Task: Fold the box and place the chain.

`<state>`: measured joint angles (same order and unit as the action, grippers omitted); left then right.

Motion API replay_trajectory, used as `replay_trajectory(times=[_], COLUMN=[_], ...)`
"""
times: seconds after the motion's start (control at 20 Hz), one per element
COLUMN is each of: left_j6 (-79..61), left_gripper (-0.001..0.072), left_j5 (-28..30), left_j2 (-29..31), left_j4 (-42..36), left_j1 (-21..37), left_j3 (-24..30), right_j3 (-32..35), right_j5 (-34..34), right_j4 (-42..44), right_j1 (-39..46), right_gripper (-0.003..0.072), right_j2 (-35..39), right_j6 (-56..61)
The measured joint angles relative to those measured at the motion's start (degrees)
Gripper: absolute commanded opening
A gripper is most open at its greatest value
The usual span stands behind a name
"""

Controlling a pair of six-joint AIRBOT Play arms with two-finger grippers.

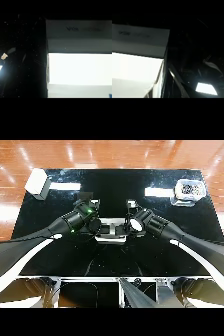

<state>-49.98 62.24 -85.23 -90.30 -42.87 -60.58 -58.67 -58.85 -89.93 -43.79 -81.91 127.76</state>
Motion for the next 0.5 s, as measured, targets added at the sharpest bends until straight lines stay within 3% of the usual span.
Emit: replay_trajectory(times=[0.35,0.45,0.5], left_j6=[0.0,0.0,0.0], left_gripper=[0.0019,0.0019,0.0019], left_j5=[0.0,0.0,0.0], left_j2=[0.0,0.0,0.0], left_j4=[0.0,0.0,0.0], left_j1=[0.0,0.0,0.0], left_j3=[0.0,0.0,0.0], right_j3=[-2.6,-3.3,-3.5], right_j5=[-1.3,-2.3,-2.5], right_j4=[-0.3,-0.3,0.0], right_j1=[-0.2,-0.2,-0.3], right_gripper=[0.0483,0.0256,0.0256], right_j2=[-3.0,-4.1,-4.6], right_j6=[0.1,-0.3,-0.8])
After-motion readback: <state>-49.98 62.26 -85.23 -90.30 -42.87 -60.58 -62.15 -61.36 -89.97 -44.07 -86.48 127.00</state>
